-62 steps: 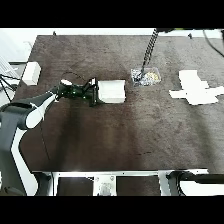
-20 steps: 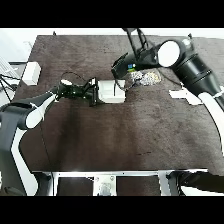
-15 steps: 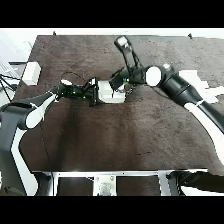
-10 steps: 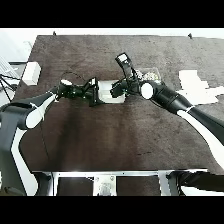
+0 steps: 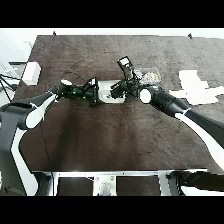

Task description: Fold the box and place the chain.

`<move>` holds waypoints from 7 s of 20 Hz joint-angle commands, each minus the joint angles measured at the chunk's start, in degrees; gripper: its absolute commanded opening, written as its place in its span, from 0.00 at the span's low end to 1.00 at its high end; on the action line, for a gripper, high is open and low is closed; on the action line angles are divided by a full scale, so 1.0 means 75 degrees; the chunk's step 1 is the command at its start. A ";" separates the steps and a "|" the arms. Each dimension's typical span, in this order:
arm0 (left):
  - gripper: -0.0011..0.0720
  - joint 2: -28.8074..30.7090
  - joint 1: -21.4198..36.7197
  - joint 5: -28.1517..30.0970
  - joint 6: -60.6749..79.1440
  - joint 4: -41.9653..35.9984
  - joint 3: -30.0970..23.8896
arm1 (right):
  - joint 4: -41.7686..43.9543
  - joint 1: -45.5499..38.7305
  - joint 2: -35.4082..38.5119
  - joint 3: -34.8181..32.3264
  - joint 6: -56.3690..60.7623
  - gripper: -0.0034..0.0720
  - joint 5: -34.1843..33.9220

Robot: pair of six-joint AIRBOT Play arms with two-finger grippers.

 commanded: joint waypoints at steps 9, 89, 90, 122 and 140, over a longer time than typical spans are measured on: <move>0.40 0.0003 0.0000 0.0003 0.0000 0.0003 -0.0003 | 0.1139 -0.2541 -0.0589 -0.0050 0.0799 0.69 0.0775; 0.40 0.0003 0.0000 0.0000 0.0000 0.0003 -0.0003 | 0.1932 -0.0210 0.2337 0.1166 -0.0627 0.05 0.1116; 0.40 0.0003 0.0000 0.0000 0.0000 0.0003 -0.0003 | 0.1929 -0.0090 0.2305 0.1163 -0.0627 0.05 0.1055; 0.40 0.0003 0.0000 0.0003 0.0000 0.0000 -0.0003 | 0.3582 -0.2812 -0.0886 -0.0006 -0.8478 0.78 0.2795; 0.40 0.0003 0.0000 0.0006 0.0000 0.0003 -0.0003 | 0.4313 -0.2853 -0.3115 0.1967 -1.1625 0.72 0.4584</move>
